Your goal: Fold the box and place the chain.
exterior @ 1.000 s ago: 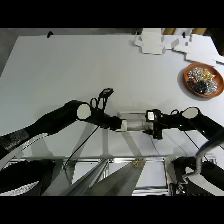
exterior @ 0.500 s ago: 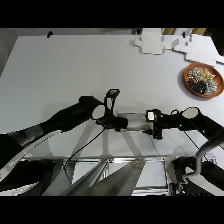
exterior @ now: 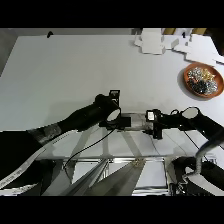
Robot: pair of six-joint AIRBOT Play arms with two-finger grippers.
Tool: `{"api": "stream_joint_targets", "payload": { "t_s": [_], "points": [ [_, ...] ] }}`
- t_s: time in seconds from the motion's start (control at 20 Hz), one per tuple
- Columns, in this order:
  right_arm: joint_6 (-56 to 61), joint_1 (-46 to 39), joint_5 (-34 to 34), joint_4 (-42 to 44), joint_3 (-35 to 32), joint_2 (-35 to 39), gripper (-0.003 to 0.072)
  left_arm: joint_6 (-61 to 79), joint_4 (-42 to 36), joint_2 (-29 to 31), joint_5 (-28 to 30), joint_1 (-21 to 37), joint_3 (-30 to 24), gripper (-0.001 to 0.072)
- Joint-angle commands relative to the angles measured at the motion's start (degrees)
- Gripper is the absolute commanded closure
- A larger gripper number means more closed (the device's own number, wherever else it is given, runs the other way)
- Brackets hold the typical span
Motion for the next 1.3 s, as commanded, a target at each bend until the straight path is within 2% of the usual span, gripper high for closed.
{"api": "stream_joint_targets", "payload": {
  "t_s": [0.0, 0.25, 0.55, 0.6, 0.7, 0.8, 0.85, 1.1, 1.15, 1.25],
  "points": [
    [0.0, 0.0, 0.0, 0.0, 0.0, 0.0, 0.0289, -4.2, 1.9, -2.2, -2.1, -0.8, 1.7, 0.0440],
    [0.0, 0.0, 0.0, 0.0, 0.0, 0.0, 0.0289, -3.7, 1.8, -6.8, -6.8, -0.8, 8.7, 0.0440],
    [0.0, 0.0, 0.0, 0.0, 0.0, 0.0, 0.0289, -3.8, 0.8, -8.9, -6.9, -0.8, 8.9, 0.0443],
    [0.0, 0.0, 0.0, 0.0, 0.0, 0.0, 0.0289, -3.8, 0.8, -9.0, -6.9, -0.8, 8.9, 0.0463],
    [0.0, 0.0, 0.0, 0.0, 0.0, 0.0, 0.0289, -3.8, 0.8, -9.2, -7.1, -0.8, 8.9, 0.0577],
    [0.0, 0.0, 0.0, 0.0, 0.0, 0.0, 0.0289, -3.8, 0.8, -9.2, -7.1, -0.7, 8.9, 0.0604],
    [0.0, 0.0, 0.0, 0.0, 0.0, 0.0, 0.0289, -3.8, 1.0, -9.2, -7.3, -0.7, 8.9, 0.0711],
    [0.0, 0.0, 0.0, 0.0, 0.0, 0.0, 0.0289, -3.8, 1.1, -9.6, -8.0, -0.7, 8.9, 0.0707],
    [0.0, 0.0, 0.0, 0.0, 0.0, 0.0, 0.0289, -3.8, 1.2, -9.6, -8.0, -0.7, 8.9, 0.0678],
    [0.0, 0.0, 0.0, 0.0, 0.0, 0.0, 0.0289, -3.8, 1.2, -9.5, -8.0, -0.3, 8.9, 0.0542]
  ]
}}
